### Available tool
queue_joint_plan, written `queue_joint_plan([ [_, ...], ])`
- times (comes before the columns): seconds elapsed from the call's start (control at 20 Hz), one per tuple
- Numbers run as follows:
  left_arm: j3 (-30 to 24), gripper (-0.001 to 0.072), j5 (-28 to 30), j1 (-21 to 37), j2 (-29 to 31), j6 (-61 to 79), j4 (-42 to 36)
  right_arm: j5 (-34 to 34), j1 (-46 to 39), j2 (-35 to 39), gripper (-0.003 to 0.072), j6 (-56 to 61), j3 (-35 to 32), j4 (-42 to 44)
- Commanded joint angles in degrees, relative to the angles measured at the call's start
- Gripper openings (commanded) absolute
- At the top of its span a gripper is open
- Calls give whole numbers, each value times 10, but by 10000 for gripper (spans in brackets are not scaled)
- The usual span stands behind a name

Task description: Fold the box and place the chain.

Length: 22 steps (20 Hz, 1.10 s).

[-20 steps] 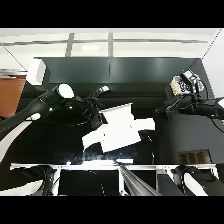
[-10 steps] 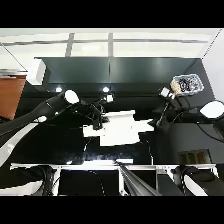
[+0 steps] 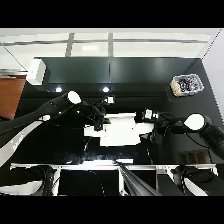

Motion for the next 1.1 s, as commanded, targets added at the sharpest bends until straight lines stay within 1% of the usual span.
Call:
queue_joint_plan([
  [0.0,1,30,-8,0,-1,2,3,0,13,0,710,-17,-12,-38],
  [0.1,1,29,-8,0,-1,2,3,6,16,0,710,-18,-23,-35],
  [0.2,1,29,-8,0,-1,2,3,-3,35,0,710,-22,-37,-24],
  [0.4,1,30,-8,0,-1,2,3,-81,90,0,710,-29,-66,-15],
  [0.5,1,29,-8,0,-1,2,3,-97,97,0,710,-29,-66,-11],
  [0.6,1,29,-8,0,-1,2,3,-97,97,-1,710,-30,-66,11],
  [0.75,1,29,-8,0,-1,2,3,-101,97,-4,710,-44,-71,71],
  [0.9,1,30,-8,0,-1,2,3,-107,97,-10,710,-44,-68,90],
  [1.05,1,29,-8,0,-1,2,3,-107,97,-9,710,-44,-45,85],
])
